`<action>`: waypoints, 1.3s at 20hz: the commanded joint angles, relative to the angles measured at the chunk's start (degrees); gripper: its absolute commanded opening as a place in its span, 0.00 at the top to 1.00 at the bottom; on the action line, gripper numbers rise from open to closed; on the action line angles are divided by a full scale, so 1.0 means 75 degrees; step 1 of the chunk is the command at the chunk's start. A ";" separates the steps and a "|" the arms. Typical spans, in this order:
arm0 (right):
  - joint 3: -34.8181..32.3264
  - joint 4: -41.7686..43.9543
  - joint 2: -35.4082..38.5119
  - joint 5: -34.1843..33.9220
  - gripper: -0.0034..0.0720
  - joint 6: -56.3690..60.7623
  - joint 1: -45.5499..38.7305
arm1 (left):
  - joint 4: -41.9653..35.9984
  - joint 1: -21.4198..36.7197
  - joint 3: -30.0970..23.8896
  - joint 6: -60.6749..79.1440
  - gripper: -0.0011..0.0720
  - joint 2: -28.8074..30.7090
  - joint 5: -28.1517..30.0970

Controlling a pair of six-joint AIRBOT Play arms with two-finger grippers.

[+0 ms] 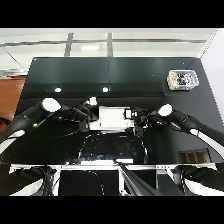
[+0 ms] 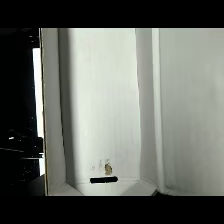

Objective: Fold the box and place the chain.

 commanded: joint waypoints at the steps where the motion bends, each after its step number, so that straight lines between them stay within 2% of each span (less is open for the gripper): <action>1: -0.0003 0.0006 0.0003 0.0000 0.77 0.0006 0.0003 | 0.1661 0.0752 0.0015 -0.1571 0.95 0.1070 -0.1084; 4: -0.0003 0.0006 0.0003 0.0000 0.77 0.0006 0.0003 | 0.2448 0.1926 -0.0058 -0.5374 0.95 0.1207 -0.1250; 6: -0.0006 0.0006 0.0003 0.0000 0.77 0.0006 0.0003 | 0.2145 0.2914 -0.0341 -0.7924 0.95 0.0804 -0.1326; 7: -0.0003 0.0006 0.0003 0.0000 0.77 0.0006 0.0003 | 0.1702 0.3375 -0.0484 -0.8617 0.95 0.0478 -0.1556; 8: -0.0003 0.0006 0.0003 -0.0003 0.77 0.0006 0.0003 | 0.0906 0.3809 -0.0615 -0.8489 0.95 0.0044 -0.1941; 10: -0.0006 0.0006 0.0003 0.0000 0.77 0.0009 0.0003 | -0.0764 0.4252 -0.0737 -0.7385 0.95 -0.0886 -0.2565; 12: -0.0006 0.0006 0.0003 0.0000 0.77 0.0009 0.0003 | -0.1760 0.4135 -0.0731 -0.6930 0.95 -0.1676 -0.2658; 15: -0.0003 0.0006 0.0003 0.0000 0.77 0.0006 0.0003 | -0.1842 0.3395 -0.0463 -0.6811 0.95 -0.2331 -0.2270; 20: -0.0006 0.0006 0.0003 -0.0003 0.77 0.0006 0.0003 | -0.1399 0.2124 0.0064 -0.6799 0.95 -0.2460 -0.2005; 23: -0.0006 0.0006 0.0003 0.0000 0.77 0.0006 0.0003 | -0.1498 0.2081 0.0431 -0.6190 0.95 -0.2460 -0.2652; 24: -0.0006 0.0006 0.0003 0.0000 0.77 0.0006 0.0003 | -0.1498 0.2127 0.0580 -0.6146 0.89 -0.2460 -0.2882; 25: -0.0006 0.0006 0.0003 0.0000 0.77 0.0009 0.0003 | -0.1507 0.2174 0.0726 -0.6146 0.62 -0.2460 -0.3112; 26: -0.0006 0.0006 0.0003 0.0000 0.77 0.0009 0.0003 | -0.1498 0.2171 0.0851 -0.6146 0.29 -0.2460 -0.3293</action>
